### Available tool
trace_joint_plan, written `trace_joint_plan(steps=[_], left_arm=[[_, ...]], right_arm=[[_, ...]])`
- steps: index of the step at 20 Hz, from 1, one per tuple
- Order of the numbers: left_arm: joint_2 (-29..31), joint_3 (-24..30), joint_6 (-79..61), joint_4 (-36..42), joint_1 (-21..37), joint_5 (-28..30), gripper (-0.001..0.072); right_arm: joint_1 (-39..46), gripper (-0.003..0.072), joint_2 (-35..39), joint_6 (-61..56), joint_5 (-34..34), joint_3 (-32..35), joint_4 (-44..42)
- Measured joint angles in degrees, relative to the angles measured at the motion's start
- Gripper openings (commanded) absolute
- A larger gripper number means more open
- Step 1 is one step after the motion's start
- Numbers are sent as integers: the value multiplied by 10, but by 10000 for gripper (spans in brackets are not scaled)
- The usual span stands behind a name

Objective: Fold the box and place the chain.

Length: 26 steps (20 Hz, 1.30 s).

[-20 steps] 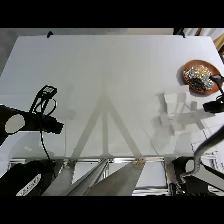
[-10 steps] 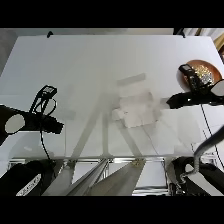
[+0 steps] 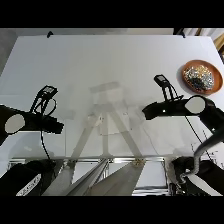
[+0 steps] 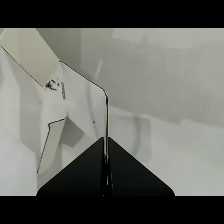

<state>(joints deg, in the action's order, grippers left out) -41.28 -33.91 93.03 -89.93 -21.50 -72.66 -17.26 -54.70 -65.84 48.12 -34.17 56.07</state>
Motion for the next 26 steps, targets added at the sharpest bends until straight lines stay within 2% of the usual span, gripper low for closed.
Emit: trace_joint_plan(steps=[1, 2, 3, 4, 6, 9, 13, 16, 18, 22, 26], left_arm=[[0, 0, 0, 1, 0, 3, 22], [0, 0, 0, 2, 0, 14, 154], [0, 0, 0, 4, 0, 26, 353], [-1, 0, 0, 8, 0, 43, 439], [-10, 0, -9, 33, 0, 73, 536], [-51, 0, -94, 129, 1, 127, 578], [-145, 0, -305, 336, 38, 191, 579], [-217, -2, -500, 518, 106, 181, 578], [-256, -8, -594, 598, 150, 165, 578], [-322, -29, -707, 666, 190, 132, 578], [-376, -58, -755, 689, 171, 102, 578]], right_arm=[[-11, 17, 0, -3, -6, 2, -1], [-19, 17, 1, -5, -11, 3, -2], [-25, 17, 1, -9, -14, 3, -2], [-30, 17, 1, -11, -17, 4, -2], [-35, 18, 1, -14, -22, 5, -3], [-39, 18, 1, -15, -24, 5, -3], [-40, 18, 1, -16, -25, 5, -3], [-40, 18, 1, -16, -24, 5, -3], [-40, 18, 1, -16, -24, 5, -3], [-40, 18, 1, -16, -20, 5, -4], [-40, 18, 1, -16, -14, 5, -6]])
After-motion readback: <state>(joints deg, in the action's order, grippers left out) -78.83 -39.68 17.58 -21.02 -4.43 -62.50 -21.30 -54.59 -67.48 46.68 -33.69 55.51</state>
